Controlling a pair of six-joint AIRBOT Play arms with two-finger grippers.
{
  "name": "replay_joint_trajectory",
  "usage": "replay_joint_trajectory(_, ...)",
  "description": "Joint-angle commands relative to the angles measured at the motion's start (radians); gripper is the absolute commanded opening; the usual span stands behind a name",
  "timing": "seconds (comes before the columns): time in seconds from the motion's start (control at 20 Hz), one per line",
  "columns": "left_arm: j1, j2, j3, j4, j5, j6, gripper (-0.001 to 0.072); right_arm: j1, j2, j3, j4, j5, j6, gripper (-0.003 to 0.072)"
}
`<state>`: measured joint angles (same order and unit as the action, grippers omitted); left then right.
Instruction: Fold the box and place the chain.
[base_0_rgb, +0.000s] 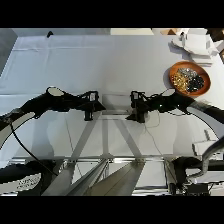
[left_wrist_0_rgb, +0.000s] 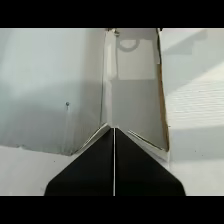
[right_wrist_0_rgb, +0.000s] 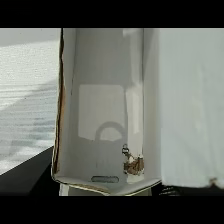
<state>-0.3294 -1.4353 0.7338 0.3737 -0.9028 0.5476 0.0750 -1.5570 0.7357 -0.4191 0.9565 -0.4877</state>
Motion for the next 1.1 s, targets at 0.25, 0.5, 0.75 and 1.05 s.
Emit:
replay_joint_trajectory(0.25,0.064,0.260,0.000,0.346,-0.024,-0.352,0.0012,0.000,0.000,0.001,0.001,-0.002,0.000,0.0398)
replay_joint_trajectory(0.5,0.169,0.418,0.000,0.516,-0.116,-0.820,0.0009,0.000,0.000,0.001,0.001,-0.002,0.000,0.0398)
replay_joint_trajectory(0.75,0.298,0.319,0.000,0.525,-0.140,-1.409,0.0012,0.000,0.000,0.001,0.001,-0.002,0.000,0.0398)
replay_joint_trajectory(1.05,0.203,0.056,0.000,0.403,-0.203,-1.499,0.0012,0.000,0.000,0.001,0.001,-0.002,0.000,0.0398)
